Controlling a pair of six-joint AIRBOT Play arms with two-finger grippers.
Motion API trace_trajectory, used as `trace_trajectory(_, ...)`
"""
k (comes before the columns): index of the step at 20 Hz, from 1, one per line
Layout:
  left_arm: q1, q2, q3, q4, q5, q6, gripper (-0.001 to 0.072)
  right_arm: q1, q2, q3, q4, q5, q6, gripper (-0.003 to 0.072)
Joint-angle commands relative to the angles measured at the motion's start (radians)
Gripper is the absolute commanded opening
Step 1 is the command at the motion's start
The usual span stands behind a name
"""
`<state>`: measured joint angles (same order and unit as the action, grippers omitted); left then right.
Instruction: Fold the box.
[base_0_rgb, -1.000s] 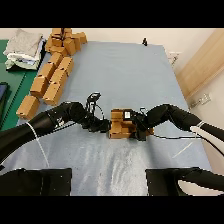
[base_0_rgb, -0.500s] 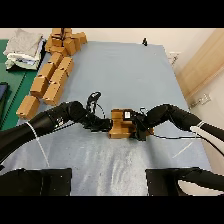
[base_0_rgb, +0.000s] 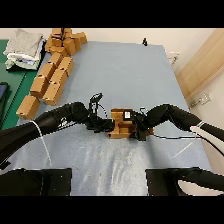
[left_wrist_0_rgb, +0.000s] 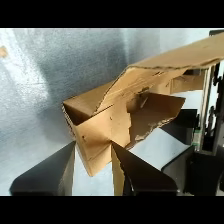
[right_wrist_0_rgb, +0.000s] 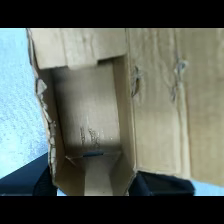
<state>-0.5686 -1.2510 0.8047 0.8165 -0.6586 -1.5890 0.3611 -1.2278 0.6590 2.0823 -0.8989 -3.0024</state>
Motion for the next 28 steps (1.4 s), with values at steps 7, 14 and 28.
trace_trajectory(7, 0.000, -0.008, 0.000, -0.077, 0.033, 0.003, 0.0354, 0.000, 0.000, 0.000, 0.000, 0.001, 0.000, 0.0503)
trace_trajectory(14, -0.089, -0.008, 0.050, 0.204, 0.013, -0.255, 0.0355, 0.000, 0.000, 0.000, 0.000, 0.000, 0.000, 0.0503)
trace_trajectory(28, -0.305, -0.310, 0.451, 0.710, -0.417, -0.735, 0.0354, 0.000, 0.000, 0.000, 0.000, 0.000, 0.000, 0.0502)
